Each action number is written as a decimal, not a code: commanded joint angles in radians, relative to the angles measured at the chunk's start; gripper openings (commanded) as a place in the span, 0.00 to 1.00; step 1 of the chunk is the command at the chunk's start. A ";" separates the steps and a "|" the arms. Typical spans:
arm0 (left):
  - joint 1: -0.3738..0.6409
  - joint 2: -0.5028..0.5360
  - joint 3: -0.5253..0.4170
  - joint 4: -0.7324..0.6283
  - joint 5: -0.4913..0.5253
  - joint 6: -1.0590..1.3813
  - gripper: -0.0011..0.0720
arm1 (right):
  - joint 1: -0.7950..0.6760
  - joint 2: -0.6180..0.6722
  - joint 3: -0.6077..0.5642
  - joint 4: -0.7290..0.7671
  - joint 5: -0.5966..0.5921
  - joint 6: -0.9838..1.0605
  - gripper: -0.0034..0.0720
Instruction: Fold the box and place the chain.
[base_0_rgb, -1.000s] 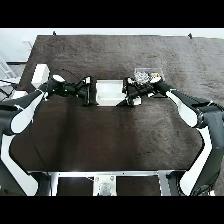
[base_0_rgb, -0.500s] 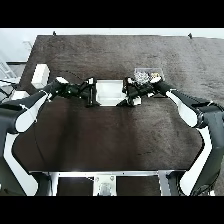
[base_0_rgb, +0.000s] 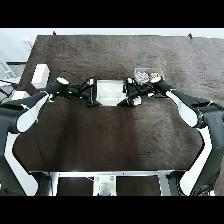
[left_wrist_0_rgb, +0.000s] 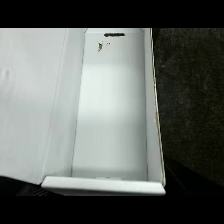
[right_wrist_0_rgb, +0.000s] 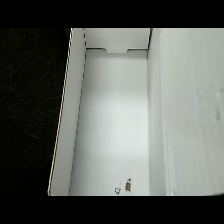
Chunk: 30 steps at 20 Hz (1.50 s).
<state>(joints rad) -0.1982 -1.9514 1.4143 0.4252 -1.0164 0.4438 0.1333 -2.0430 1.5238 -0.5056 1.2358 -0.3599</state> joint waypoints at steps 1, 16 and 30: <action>0.000 -0.001 0.001 -0.005 0.005 0.010 0.99 | 0.001 0.001 0.000 0.000 0.003 0.000 0.82; 0.001 -0.003 0.001 -0.008 0.021 -0.028 0.99 | 0.001 0.001 0.000 0.000 0.003 0.000 0.82; -0.014 -0.030 0.045 0.013 -0.017 -0.043 0.99 | 0.001 0.001 0.000 0.000 0.003 0.000 0.82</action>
<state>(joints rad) -0.2058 -1.9797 1.4563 0.4362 -1.0306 0.3904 0.1333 -2.0426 1.5238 -0.5068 1.2415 -0.3603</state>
